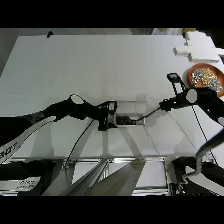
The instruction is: Fold the box and place the chain.
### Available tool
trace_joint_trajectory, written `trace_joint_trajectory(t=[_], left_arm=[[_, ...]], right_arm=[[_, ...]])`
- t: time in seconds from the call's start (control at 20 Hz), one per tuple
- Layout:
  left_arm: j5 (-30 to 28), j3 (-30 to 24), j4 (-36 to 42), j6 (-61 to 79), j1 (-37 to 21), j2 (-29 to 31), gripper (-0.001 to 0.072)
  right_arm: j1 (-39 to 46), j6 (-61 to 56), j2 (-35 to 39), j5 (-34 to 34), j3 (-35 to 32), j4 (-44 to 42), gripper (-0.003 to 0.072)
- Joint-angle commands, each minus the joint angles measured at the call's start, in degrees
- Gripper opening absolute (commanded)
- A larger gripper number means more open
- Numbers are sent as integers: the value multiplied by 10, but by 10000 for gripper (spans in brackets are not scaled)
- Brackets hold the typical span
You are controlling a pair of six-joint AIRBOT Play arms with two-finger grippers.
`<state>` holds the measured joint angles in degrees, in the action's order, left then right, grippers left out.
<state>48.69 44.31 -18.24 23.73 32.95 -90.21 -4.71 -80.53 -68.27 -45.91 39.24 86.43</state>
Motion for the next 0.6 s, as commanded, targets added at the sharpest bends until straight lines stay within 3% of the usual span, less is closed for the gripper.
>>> trace_joint_trajectory(t=[0.0,0.5,0.55], left_arm=[[0,0,0,0,0,0,33],[0,0,0,0,0,0,33],[0,0,0,0,0,0,33]], right_arm=[[-2,-7,-7,21,0,5,295],[-2,-22,-47,33,0,5,287],[-2,-22,-49,33,0,5,229]])
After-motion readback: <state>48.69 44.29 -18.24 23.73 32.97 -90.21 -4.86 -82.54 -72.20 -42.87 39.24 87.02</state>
